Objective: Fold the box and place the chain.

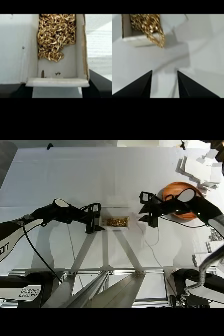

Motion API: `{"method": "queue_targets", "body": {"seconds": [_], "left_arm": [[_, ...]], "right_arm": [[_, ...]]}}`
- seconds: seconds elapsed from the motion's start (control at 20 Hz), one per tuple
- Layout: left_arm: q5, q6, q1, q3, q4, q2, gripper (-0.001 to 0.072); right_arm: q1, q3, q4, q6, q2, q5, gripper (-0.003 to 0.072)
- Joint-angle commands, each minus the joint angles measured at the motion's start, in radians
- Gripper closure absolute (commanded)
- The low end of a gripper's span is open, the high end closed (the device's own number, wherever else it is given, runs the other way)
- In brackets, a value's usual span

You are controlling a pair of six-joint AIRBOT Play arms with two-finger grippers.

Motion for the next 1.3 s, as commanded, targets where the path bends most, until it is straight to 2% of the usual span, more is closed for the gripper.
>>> {"method": "queue_targets", "body": {"seconds": [0.0,0.1,0.35,0.5,0.55,0.65,0.7,0.9,1.25], "left_arm": [[0.000,0.000,0.001,0.000,0.000,0.000,0.0370],[0.000,0.000,0.001,0.000,0.000,0.000,0.0370],[0.000,0.000,0.001,0.000,0.000,0.000,0.0370],[0.000,0.000,0.001,0.000,0.000,0.000,0.0370],[0.000,0.000,0.001,0.000,0.000,0.000,0.0370],[0.000,0.000,0.001,0.000,0.000,0.000,0.0370],[0.000,0.000,0.001,0.000,0.000,0.000,0.0370],[0.000,0.000,0.001,0.000,0.000,0.000,0.0370],[0.000,0.000,0.001,0.000,0.000,0.000,0.0370]], "right_arm": [[-0.006,0.000,0.197,-0.291,-0.101,0.050,0.0305],[-0.006,0.000,0.247,-0.373,-0.122,0.071,0.0305],[0.000,0.000,0.268,-0.379,-0.134,0.075,0.0313],[0.021,0.000,0.267,-0.379,-0.146,0.071,0.0358],[0.026,0.000,0.265,-0.378,-0.154,0.070,0.0426],[0.031,0.000,0.240,-0.362,-0.162,0.068,0.0653],[0.031,0.000,0.212,-0.331,-0.161,0.064,0.0669],[0.031,0.000,0.106,-0.220,-0.158,0.040,0.0672],[0.031,0.000,0.102,-0.122,-0.029,0.048,0.0672]]}}
